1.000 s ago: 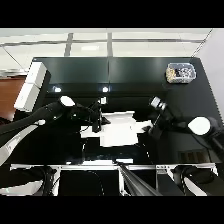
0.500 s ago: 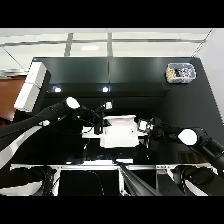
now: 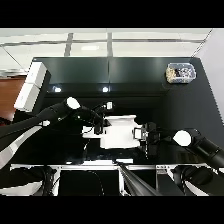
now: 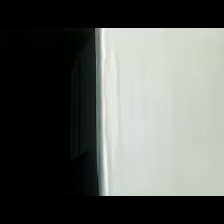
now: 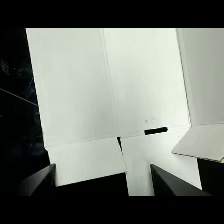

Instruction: Fold the box and place the chain.

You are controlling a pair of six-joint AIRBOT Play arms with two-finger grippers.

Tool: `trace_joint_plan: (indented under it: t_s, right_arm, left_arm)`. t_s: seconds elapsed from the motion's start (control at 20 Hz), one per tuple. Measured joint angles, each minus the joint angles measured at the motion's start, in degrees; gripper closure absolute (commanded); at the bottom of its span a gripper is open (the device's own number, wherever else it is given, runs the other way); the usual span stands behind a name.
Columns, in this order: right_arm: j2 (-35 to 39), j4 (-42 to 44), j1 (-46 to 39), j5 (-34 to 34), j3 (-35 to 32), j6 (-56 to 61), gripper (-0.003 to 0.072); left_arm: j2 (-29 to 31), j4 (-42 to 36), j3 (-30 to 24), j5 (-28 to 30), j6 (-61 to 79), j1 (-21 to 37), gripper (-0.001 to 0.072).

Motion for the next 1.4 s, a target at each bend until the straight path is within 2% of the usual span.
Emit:
trace_joint_plan:
  t_s: [0.5,0.8,0.95,1.4]
  right_arm:
    - [-1.90,1.75,1.51,1.46,0.00,-2.49,0.0024]
    - [-5.51,5.53,4.37,-8.00,0.55,-2.67,0.0024]
    - [-5.66,4.79,4.28,-9.90,2.80,-1.68,0.0024]
    - [-5.73,4.07,-2.47,-5.55,8.46,-1.33,0.0024]
  left_arm:
    - [0.00,0.04,0.00,0.07,-0.02,0.00,0.0683]
    - [0.00,0.04,0.00,0.09,-0.04,0.00,0.0683]
    - [0.00,0.02,0.00,0.09,-0.04,0.00,0.0683]
    - [0.00,0.02,0.00,0.33,-0.17,0.00,0.0683]
